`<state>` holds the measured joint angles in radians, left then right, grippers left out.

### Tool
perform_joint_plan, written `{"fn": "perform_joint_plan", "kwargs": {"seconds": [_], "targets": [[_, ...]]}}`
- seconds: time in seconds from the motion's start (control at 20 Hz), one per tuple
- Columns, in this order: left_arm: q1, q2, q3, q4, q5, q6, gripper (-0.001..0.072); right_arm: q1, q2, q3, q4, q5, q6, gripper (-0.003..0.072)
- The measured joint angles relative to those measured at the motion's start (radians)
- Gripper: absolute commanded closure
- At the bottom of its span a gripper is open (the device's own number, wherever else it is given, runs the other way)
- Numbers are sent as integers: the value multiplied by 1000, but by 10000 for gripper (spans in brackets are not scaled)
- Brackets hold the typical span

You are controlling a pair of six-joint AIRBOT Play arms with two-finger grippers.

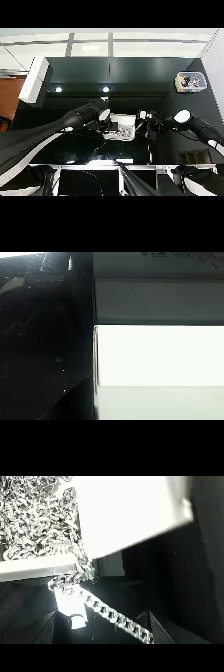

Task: Fold the box and place the chain.

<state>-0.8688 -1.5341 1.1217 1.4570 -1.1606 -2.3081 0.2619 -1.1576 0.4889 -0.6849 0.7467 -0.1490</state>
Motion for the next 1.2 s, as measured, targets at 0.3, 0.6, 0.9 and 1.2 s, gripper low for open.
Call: {"fn": "perform_joint_plan", "kwargs": {"seconds": [0.3, 0.6, 0.9, 1.2], "targets": [[0, 0, 0, 0, 0, 0, 682, 17, -12, 1, -40, -28, 52, 225], [0, 0, 0, 0, 0, 0, 682, 20, -10, 1, -76, -28, 116, 632], [0, 0, 0, 0, -1, 0, 682, 19, 86, 6, -121, 3, 296, 634], [1, 0, 0, 0, -1, 0, 682, 19, 248, 137, -173, 246, 727, 675]]}}
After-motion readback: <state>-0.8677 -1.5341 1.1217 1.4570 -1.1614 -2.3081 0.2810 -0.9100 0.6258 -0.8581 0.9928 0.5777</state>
